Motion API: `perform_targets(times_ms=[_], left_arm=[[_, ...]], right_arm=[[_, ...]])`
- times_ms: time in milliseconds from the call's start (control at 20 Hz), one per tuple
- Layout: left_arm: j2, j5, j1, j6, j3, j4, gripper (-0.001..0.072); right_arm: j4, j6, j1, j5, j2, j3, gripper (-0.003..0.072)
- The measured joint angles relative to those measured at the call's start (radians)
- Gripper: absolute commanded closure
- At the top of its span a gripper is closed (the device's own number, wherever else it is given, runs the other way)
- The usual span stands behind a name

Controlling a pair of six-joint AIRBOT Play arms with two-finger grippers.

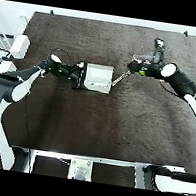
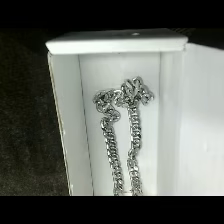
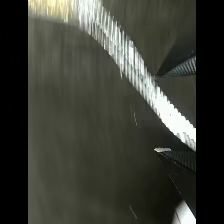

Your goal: Fold the box and place the chain.

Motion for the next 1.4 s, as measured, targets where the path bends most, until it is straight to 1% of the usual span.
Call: perform_targets(times_ms=[100,250,550,600,650,700,750,800,850,900,1150,1300,1400], left_arm=[[0.0,0.0,0.0,0.0,0.0,-0.001,0.0425],[0.0,0.0,0.0,0.0,0.0,-0.003,0.0425],[0.0,0.0,0.0,0.0,0.0,-0.006,0.0425],[0.0,0.0,0.0,0.0,0.0,-0.007,0.0425],[0.0,0.0,0.0,0.0,0.0,-0.007,0.0425],[0.0,0.0,0.0,0.0,0.0,-0.008,0.0425],[0.0,-0.001,0.0,0.0,0.0,-0.009,0.0425],[0.0,-0.002,0.0,0.0,0.0,-0.011,0.0425],[-0.001,-0.002,0.0,0.0,0.0,-0.011,0.0425],[-0.001,-0.003,0.0,0.0,0.0,-0.012,0.0425],[-0.001,-0.004,0.001,0.0,0.0,-0.014,0.0425],[-0.001,-0.005,0.001,0.0,0.0,-0.014,0.0425],[-0.001,-0.005,0.001,0.0,0.0,-0.014,0.0425]], right_arm=[[0.0,0.027,-0.043,-0.038,-0.046,-0.009,0.0178],[0.014,0.048,-0.066,-0.101,-0.136,0.017,0.0178],[0.047,0.073,-0.035,-0.147,-0.328,0.178,0.019],[0.052,0.076,-0.029,-0.148,-0.355,0.204,0.0209],[0.056,0.084,-0.021,-0.153,-0.377,0.227,0.0266],[0.061,0.091,-0.016,-0.166,-0.39,0.244,0.0304],[0.065,0.096,-0.012,-0.175,-0.401,0.257,0.0316],[0.066,0.1,-0.009,-0.179,-0.41,0.264,0.0399],[0.068,0.104,-0.005,-0.189,-0.416,0.271,0.0568],[0.068,0.108,0.0,-0.202,-0.419,0.276,0.0674],[0.042,0.138,0.019,-0.23,-0.423,0.285,0.068],[0.024,0.15,0.024,-0.188,-0.374,0.287,0.068],[-0.014,0.153,0.029,-0.132,-0.3,0.287,0.068]])
